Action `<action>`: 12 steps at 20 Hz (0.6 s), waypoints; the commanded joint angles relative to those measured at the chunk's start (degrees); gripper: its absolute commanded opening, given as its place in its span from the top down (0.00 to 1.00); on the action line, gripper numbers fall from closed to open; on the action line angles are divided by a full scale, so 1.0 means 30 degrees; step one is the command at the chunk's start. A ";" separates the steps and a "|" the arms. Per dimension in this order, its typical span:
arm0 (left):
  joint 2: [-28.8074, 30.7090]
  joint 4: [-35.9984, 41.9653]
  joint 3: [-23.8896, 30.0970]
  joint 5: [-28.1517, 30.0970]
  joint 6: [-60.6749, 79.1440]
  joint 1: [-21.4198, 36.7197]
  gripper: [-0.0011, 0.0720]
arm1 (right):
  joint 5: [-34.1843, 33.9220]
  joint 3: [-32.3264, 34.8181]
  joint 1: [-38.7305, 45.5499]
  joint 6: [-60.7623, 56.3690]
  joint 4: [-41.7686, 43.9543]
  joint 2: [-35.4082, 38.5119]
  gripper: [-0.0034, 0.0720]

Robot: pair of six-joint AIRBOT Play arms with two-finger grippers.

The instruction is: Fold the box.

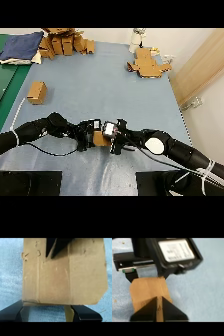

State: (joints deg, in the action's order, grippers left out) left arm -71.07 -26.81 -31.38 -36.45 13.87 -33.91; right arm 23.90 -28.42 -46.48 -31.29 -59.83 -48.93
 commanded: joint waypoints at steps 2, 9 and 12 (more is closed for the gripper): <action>0.0000 0.0000 0.0007 0.0015 0.0007 -0.0007 0.57 | -0.0423 -0.0029 -0.1632 -0.0029 -0.2426 0.1362 0.70; 0.0000 0.0000 0.0007 0.0015 0.0007 -0.0007 0.57 | 0.1829 0.0022 -0.1683 -0.0044 -0.2441 0.1530 0.39; 0.0000 0.0000 0.0007 0.0015 0.0007 -0.0007 0.57 | 0.1413 0.0015 -0.1683 -0.0044 -0.2856 0.1413 0.39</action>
